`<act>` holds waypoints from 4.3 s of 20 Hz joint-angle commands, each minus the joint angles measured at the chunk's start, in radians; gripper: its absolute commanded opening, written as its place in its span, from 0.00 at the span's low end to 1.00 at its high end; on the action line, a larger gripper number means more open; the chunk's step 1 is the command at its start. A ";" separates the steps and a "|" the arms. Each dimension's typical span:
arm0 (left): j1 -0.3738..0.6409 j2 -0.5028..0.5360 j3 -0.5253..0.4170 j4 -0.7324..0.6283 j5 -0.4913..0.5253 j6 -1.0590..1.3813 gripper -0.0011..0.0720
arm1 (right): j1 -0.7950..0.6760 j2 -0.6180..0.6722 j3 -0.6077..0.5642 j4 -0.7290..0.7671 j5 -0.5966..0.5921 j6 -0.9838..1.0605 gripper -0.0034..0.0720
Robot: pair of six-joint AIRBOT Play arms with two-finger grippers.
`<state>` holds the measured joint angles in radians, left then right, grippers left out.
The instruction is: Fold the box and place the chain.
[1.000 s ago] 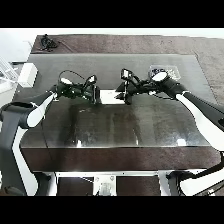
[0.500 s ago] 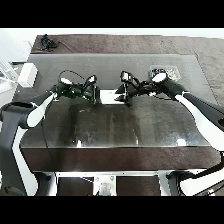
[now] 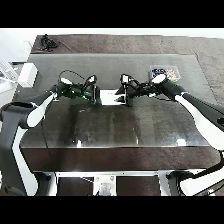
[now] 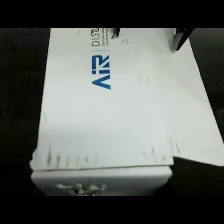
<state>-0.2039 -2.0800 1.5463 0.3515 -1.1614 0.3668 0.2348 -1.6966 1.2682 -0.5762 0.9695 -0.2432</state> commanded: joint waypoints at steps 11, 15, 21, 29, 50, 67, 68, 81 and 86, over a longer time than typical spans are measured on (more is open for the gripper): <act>0.001 0.000 0.001 0.000 0.000 0.000 0.67 | 0.000 0.054 0.007 0.071 -0.055 -0.076 0.52; 0.001 0.000 0.001 0.000 0.000 0.000 0.67 | 0.000 0.051 0.003 0.051 0.060 -0.045 0.48; 0.001 0.000 0.001 0.000 0.000 0.000 0.67 | 0.001 0.001 0.001 0.034 0.002 -0.050 0.56; 0.001 0.000 0.001 0.000 0.000 0.000 0.67 | 0.001 -0.005 0.013 0.046 -0.091 -0.058 0.62; 0.001 0.000 0.001 0.000 0.000 0.000 0.67 | 0.001 -0.010 0.075 0.042 -0.136 -0.058 0.53; 0.001 0.000 0.001 0.000 0.000 0.000 0.67 | 0.001 -0.011 -0.010 0.045 -0.013 -0.027 0.50; 0.001 0.000 0.001 0.000 0.000 0.000 0.67 | 0.001 -0.011 -0.011 0.045 0.008 -0.027 0.50; 0.001 0.000 0.001 0.000 0.000 0.000 0.67 | -0.097 -0.010 0.041 0.306 0.214 -0.023 0.37; 0.001 0.000 0.001 0.000 0.000 0.000 0.67 | -0.109 -0.021 0.038 0.314 0.181 0.031 0.05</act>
<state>-0.2039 -2.0804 1.5463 0.3492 -1.1564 0.3653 0.1333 -1.7103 1.3029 -0.2813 1.1599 -0.2508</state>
